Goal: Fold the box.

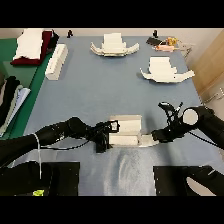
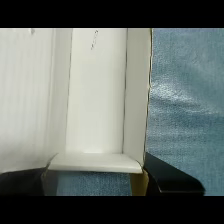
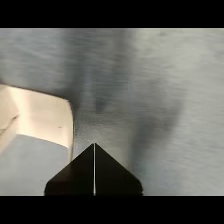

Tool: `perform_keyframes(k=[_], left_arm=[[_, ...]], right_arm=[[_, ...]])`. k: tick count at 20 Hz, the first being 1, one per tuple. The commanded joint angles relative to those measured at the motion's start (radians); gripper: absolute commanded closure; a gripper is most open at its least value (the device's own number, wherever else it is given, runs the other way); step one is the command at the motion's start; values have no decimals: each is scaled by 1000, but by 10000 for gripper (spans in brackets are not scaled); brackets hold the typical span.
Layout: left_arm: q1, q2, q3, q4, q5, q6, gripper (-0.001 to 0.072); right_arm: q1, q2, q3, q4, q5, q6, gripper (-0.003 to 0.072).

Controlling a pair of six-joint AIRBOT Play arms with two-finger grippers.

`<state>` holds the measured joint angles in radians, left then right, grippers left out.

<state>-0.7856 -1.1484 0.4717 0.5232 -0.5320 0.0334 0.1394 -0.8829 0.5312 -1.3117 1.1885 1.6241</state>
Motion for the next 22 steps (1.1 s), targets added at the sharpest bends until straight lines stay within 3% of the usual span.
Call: perform_keyframes(k=[1,3,5,7,8,10,11,18,22], left_arm=[[0,0,0,0,0,0,241],[0,0,0,0,0,0,241],[0,0,0,0,0,0,241],[0,0,0,0,0,0,241],[0,0,0,0,0,0,241],[0,0,0,0,0,0,241],[0,0,0,0,0,0,241],[0,0,0,0,0,0,241],[0,0,0,0,0,0,241]], right_arm=[[-3,47,3,145,-1,-51,682],[-3,93,3,188,-1,-72,666],[-3,119,3,227,-3,-100,542],[-3,129,3,249,-2,-100,364],[-3,130,3,258,0,-100,361],[-3,128,2,274,-6,-101,213],[-2,127,2,281,-17,-114,192],[132,32,5,280,-134,-121,214],[242,-45,77,125,-158,71,252]])
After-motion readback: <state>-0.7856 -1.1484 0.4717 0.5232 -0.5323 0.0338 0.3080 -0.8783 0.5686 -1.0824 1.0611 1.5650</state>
